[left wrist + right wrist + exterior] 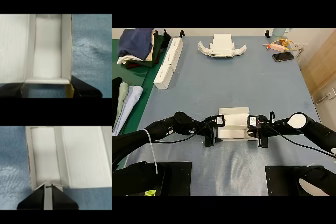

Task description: Fold the box.

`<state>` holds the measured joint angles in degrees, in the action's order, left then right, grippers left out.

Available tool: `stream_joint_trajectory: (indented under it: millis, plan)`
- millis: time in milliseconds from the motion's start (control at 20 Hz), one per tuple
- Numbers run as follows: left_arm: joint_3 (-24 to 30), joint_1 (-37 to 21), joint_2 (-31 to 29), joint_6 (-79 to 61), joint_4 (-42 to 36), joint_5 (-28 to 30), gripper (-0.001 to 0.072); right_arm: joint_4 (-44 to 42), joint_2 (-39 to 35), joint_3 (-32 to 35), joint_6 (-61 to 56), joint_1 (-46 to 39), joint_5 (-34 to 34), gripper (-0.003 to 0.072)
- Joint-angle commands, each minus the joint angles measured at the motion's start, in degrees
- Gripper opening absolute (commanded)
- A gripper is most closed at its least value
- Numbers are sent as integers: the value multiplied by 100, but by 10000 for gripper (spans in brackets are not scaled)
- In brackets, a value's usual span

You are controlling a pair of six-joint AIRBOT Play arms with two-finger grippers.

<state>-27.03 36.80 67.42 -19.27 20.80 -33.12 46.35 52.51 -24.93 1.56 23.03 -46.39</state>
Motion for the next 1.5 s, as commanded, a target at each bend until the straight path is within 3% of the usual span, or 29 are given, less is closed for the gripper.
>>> stream_joint_trajectory:
  millis: [0, 50, 100, 150, 200, 450, 550, 600, 750, 850, 1050, 1150, 1300, 1450]
  plan:
    - [-4, 0, 0, 0, 0, -2, 519, -109, 162, 0, 39, 223, 210, 132]
    - [-4, 0, 0, 0, 0, -2, 519, -116, 205, 2, 39, 282, 258, 167]
    - [-4, 0, 0, 0, 0, 0, 519, -120, 243, 2, 39, 326, 315, 325]
    - [-4, 0, 0, 0, 0, 0, 519, -133, 284, 2, 42, 352, 361, 571]
    - [-4, 0, 0, 0, 0, -2, 519, -136, 304, 2, 44, 352, 361, 654]
    - [-4, 0, 0, 0, 0, 0, 519, 7, 313, 0, 0, 350, 334, 654]
    - [-4, 0, 0, 0, 0, 0, 519, 289, 282, 0, -295, 350, 245, 644]
    - [-4, 0, 0, 0, 0, 0, 519, 511, 199, -2, -726, 350, 234, 564]
    - [-4, 0, 0, 0, 0, 0, 519, 1845, -251, -173, -3230, 339, 184, 185]
    - [-4, 0, 0, 0, 0, -2, 519, 3077, -636, -433, -5298, 339, -184, 26]
    - [-4, 0, 0, 0, 0, -2, 519, 5093, -1325, -960, -8268, 243, -1165, 7]
    - [-4, 0, 0, 0, 0, 0, 519, 5637, -1434, -984, -9619, -90, -1517, 7]
    - [-4, 0, 0, 0, 0, 0, 519, 4940, -1143, -815, -10467, -857, -1801, 7]
    - [-4, 0, 0, 0, 0, 0, 519, 3600, -437, -442, -10260, -1255, -1460, 6]
